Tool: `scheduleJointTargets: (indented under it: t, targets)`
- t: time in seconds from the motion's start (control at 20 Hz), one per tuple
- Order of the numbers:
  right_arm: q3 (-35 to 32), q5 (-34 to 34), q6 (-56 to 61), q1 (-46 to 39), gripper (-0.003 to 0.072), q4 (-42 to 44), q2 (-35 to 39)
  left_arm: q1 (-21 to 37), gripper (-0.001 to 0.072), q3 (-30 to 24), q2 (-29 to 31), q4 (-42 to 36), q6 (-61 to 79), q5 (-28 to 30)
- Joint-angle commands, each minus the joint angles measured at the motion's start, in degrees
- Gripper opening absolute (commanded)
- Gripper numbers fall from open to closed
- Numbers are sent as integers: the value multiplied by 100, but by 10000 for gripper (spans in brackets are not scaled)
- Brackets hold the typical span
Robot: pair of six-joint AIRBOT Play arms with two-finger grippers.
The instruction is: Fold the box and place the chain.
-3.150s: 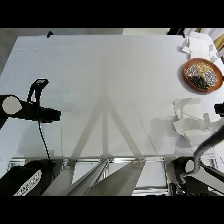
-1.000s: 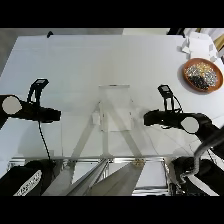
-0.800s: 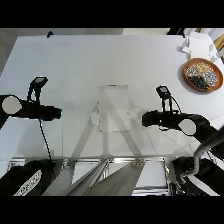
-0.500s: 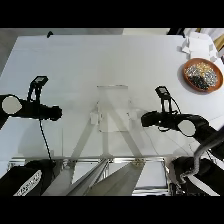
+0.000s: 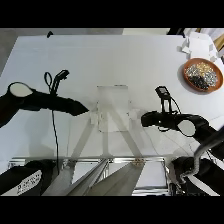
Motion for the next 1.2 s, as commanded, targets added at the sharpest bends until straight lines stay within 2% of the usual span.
scheduleJointTargets:
  t: [0.0, 0.1, 0.2, 0.3, 0.5, 0.7, 0.75, 0.8, 0.9, 1.0, 1.05, 1.15]
  targets:
    - [-2, 7, 4, 7, 15, 4, -4, -2, 458, 964, -1499, -931, 883, -643]
    - [-2, 7, 4, 7, 15, 7, -4, -7, 504, 1460, -2135, -929, 918, -713]
    - [-2, 7, 4, 7, 15, 7, -4, -37, 508, 1707, -2481, -929, 1078, -732]
    - [-2, 7, 4, 7, 15, 11, -4, -188, 508, 1727, -2573, -909, 1537, -625]
    - [-2, 7, 4, 7, 15, 142, -2, -730, 507, 1725, -2588, -732, 2203, 127]
    - [-2, 7, 4, 7, 15, 160, -4, -1064, 496, 1725, -2588, -667, 2575, 50]
    - [-2, 9, 4, 7, 15, 162, -2, -1069, 441, 1725, -2588, -669, 2566, 48]
    - [-2, 9, 4, 7, 15, 162, -2, -1060, 347, 1725, -2588, -671, 2570, 35]
    - [-2, 9, 4, 7, 15, 160, -4, -1060, 304, 1725, -2588, -669, 2575, 22]
    - [-2, 9, 4, 7, 15, 160, -2, -1064, 138, 1725, -2588, -669, 2653, -46]
    - [-2, 9, 4, 7, 15, 162, -2, -1064, 25, 1725, -2588, -671, 2771, -114]
    - [-2, 9, 4, 7, 15, 210, -2, -1067, 9, 1725, -2586, -693, 3154, -236]
